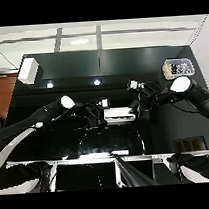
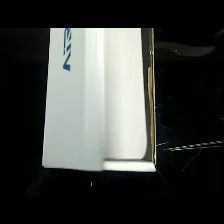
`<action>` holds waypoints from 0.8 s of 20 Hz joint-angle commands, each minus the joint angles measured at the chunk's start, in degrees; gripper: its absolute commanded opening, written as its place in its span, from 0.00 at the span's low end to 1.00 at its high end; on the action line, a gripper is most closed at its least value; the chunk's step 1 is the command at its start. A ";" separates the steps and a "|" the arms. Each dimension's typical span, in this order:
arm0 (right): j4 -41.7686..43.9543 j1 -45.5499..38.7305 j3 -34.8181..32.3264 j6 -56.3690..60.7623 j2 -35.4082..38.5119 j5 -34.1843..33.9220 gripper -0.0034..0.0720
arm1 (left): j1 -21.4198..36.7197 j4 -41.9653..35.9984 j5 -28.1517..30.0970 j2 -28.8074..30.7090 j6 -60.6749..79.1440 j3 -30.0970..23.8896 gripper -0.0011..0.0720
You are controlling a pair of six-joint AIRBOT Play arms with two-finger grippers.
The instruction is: Fold the box and place the chain.
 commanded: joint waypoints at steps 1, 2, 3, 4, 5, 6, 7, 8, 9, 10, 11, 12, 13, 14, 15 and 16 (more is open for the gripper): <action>-0.35 0.17 -0.74 0.09 -0.04 0.74 0.38 | 0.00 0.00 0.04 -0.04 0.00 0.00 0.68; -0.50 0.33 -0.79 0.55 -0.04 0.74 0.38 | 0.00 0.00 0.04 -0.04 -0.02 0.00 0.68; -0.44 0.44 -0.79 0.68 -0.04 0.70 0.38 | 0.00 0.00 0.04 -0.04 -0.02 0.00 0.68; -0.31 0.44 -0.79 0.68 -0.04 0.66 0.38 | 0.00 0.00 0.04 -0.04 -0.02 0.00 0.68; -0.55 0.44 -0.79 0.68 -0.04 0.68 0.38 | 0.00 0.00 0.04 -0.04 -0.02 0.00 0.68; -0.55 0.44 -0.79 0.68 -0.04 0.68 0.38 | 0.00 0.00 0.04 -0.04 -0.02 0.00 0.68; -0.50 0.44 -0.79 0.70 -0.04 0.68 0.38 | 0.00 0.00 0.04 -0.04 -0.02 0.00 0.68; -0.48 0.44 -0.79 0.72 -0.04 0.66 0.38 | 0.00 0.00 0.02 -0.04 -0.02 0.00 0.68; -0.28 0.44 -0.79 1.14 -0.04 0.57 0.38 | 0.00 0.00 0.04 -0.04 -0.02 0.00 0.68; 0.07 0.42 -0.79 1.46 -0.04 0.35 0.36 | 0.00 0.00 0.04 -0.04 -0.02 0.00 0.68; 0.87 0.42 -0.79 1.49 -0.04 0.11 0.36 | 0.00 0.00 0.02 -0.04 -0.02 0.00 0.68; 1.75 0.42 -0.79 1.49 -0.04 -0.13 0.36 | 0.00 0.00 0.02 -0.04 -0.02 0.00 0.68; 2.62 0.44 -0.79 1.49 -0.04 -0.24 0.36 | 0.00 0.00 0.02 -0.04 -0.02 0.00 0.68; 3.02 0.44 -0.79 1.49 -0.04 -0.48 0.36 | 0.00 0.00 0.02 -0.04 0.00 0.00 0.68; 2.93 0.44 -0.79 1.49 -0.04 -0.79 0.36 | 0.00 0.00 0.02 -0.04 -0.02 0.00 0.68; 2.89 0.44 -0.79 1.46 -0.04 -1.07 0.36 | 0.00 0.00 0.02 -0.04 -0.02 0.00 0.68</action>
